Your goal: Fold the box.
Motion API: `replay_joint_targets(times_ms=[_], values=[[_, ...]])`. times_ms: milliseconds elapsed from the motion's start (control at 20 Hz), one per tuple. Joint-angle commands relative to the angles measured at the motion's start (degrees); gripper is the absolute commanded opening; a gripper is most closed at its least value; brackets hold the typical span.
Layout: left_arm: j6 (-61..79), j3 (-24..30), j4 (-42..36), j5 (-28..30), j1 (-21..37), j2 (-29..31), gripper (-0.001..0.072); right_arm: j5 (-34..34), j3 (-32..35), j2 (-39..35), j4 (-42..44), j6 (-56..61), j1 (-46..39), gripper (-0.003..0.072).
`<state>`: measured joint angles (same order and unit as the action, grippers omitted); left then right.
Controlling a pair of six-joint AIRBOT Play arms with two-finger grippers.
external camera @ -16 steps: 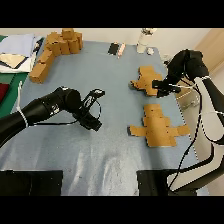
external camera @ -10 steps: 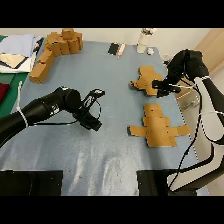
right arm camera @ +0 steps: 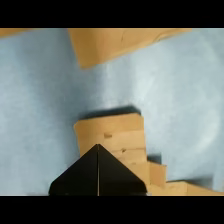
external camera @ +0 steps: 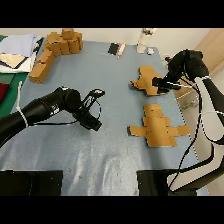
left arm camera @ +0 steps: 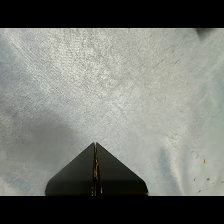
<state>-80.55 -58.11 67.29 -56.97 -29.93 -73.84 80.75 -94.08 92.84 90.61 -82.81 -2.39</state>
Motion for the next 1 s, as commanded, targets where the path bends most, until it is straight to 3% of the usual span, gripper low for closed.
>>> replay_joint_targets(times_ms=[0, 300, 400, 550, 600, 700, 750, 800, 850, 900, 950], values=[[0.0, 0.0, 0.0, 0.7, 0.0, 0.0, 0.0013, -4.2, 0.0, 0.0, -1.0, -0.6, 0.0, 0.0003], [0.0, 0.0, 0.0, 1.4, 0.0, 0.0, 0.0013, -4.1, 0.0, 0.0, -0.2, -0.6, 0.0, 0.0003], [0.0, 0.0, -0.4, 1.5, 0.0, 0.0, 0.0014, -1.3, 0.0, 0.3, 1.9, -0.7, 0.0, 0.0004], [0.0, 0.0, -1.6, 2.4, 0.0, 0.0, 0.0015, 9.9, 3.1, 0.3, -9.7, -6.9, -1.5, 0.0003], [0.0, 0.0, -2.4, 3.0, 0.0, 0.0, 0.0016, 10.9, 5.9, -0.5, -15.0, -6.7, -3.3, 0.0003], [0.0, 0.0, -4.1, 2.9, 0.0, 0.0, 0.0017, 10.6, 13.1, -4.0, -17.8, -6.6, -9.5, 0.0004], [0.0, 0.0, -4.7, 2.9, 0.0, 0.0, 0.0168, 9.9, 16.6, -6.1, -17.7, -6.6, -13.2, 0.0017], [0.0, 0.0, -4.7, 3.3, 0.0, 0.0, 0.0558, 9.2, 19.5, -8.1, -17.7, -6.6, -16.7, 0.0175], [-0.1, 0.0, -4.8, 4.1, 0.0, 0.0, 0.0702, 8.3, 21.7, -9.9, -17.6, -6.7, -20.4, 0.0407], [-0.1, 0.0, -5.0, 5.0, 0.0, 0.0, 0.0703, 6.9, 23.1, -11.3, -16.0, -7.7, -24.0, 0.0526], [0.0, 0.0, -5.2, 5.6, 0.0, 0.0, 0.0703, 5.6, 23.8, -12.0, -12.7, -10.7, -27.4, 0.0526]])
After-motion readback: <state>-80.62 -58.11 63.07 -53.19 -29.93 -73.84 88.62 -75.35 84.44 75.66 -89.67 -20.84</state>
